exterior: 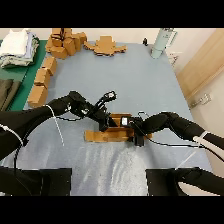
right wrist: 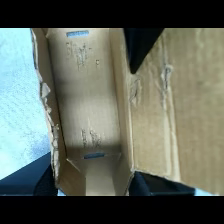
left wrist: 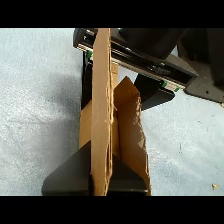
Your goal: Fold the box.
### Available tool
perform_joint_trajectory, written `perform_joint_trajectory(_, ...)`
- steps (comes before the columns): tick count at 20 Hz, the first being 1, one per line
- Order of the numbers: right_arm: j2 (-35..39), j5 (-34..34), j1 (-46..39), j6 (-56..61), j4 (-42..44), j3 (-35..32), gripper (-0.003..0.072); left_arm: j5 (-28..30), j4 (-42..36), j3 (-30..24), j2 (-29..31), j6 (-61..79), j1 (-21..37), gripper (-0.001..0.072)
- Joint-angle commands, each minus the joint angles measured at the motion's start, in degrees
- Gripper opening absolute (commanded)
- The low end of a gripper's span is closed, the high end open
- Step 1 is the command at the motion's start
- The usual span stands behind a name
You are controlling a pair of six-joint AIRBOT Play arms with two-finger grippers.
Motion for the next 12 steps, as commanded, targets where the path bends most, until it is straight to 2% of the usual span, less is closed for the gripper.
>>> perform_joint_trajectory(1, 0.0, -0.22, 0.02, 0.02, 0.0, -0.02, 0.0508, -0.04, -0.04, 0.0, -0.02, 0.02, 0.0, 0.0011)
perform_joint_trajectory(6, 0.0, -0.22, 0.02, 0.02, -0.02, -0.02, 0.0508, 0.09, 0.0, 0.0, -0.02, -0.09, 0.13, 0.0021)
perform_joint_trajectory(7, 0.0, -0.22, 0.02, 0.0, -0.02, -0.02, 0.0508, 0.37, -0.02, 0.02, 0.09, -1.2, 0.2, 0.0252)
perform_joint_trajectory(8, 0.0, -0.2, 0.02, 0.0, -0.04, -0.02, 0.0508, 0.79, 0.0, 0.22, 0.11, -3.85, 0.26, 0.0443)
perform_joint_trajectory(9, 0.0, -0.2, 0.02, 0.02, -0.07, -0.02, 0.0508, 0.87, 0.07, 0.35, 0.11, -5.97, 0.61, 0.0503)
perform_joint_trajectory(12, 0.0, -0.22, 0.02, 0.0, -0.07, -0.02, 0.0508, -0.9, 1.14, 0.52, 1.03, -9.27, 2.47, 0.0503)
